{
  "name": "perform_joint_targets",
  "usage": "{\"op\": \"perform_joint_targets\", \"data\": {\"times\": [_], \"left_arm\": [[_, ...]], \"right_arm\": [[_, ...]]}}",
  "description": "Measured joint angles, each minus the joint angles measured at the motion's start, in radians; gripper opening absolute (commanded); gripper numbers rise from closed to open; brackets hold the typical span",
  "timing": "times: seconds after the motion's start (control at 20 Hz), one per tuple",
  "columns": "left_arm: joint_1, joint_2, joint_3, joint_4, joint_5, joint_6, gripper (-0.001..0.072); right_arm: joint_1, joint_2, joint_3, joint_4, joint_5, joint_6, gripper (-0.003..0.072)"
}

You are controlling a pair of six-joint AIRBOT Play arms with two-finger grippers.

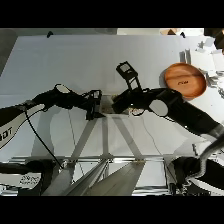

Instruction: Fold the box and place the chain.

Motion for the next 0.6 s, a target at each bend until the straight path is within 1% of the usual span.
{"op": "perform_joint_targets", "data": {"times": [0.15, 0.2, 0.25, 0.3, 0.45, 0.5, 0.6], "left_arm": [[0.000, 0.000, 0.000, 0.000, 0.000, 0.000, 0.0276], [0.000, 0.000, 0.000, 0.000, 0.000, 0.000, 0.0276], [0.000, 0.000, 0.000, 0.000, 0.000, 0.000, 0.0276], [0.000, 0.000, 0.000, 0.000, 0.000, 0.000, 0.0276], [0.000, 0.000, 0.000, 0.000, 0.000, 0.000, 0.0276], [0.000, 0.000, 0.000, 0.000, 0.000, 0.000, 0.0276], [0.000, 0.000, 0.000, 0.000, 0.000, 0.000, 0.0276]], "right_arm": [[0.000, -0.063, 0.000, -0.010, 0.010, 0.010, 0.0015], [0.000, -0.077, 0.000, -0.011, 0.015, 0.011, 0.0068], [0.000, -0.086, 0.000, -0.013, 0.018, 0.012, 0.0160], [0.000, -0.089, 0.000, -0.014, 0.023, 0.010, 0.0204], [0.000, -0.069, 0.000, -0.016, 0.039, -0.043, 0.0204], [0.000, -0.055, 0.000, -0.016, 0.050, -0.065, 0.0252], [-0.002, -0.022, 0.000, -0.016, 0.079, -0.117, 0.0459]]}}
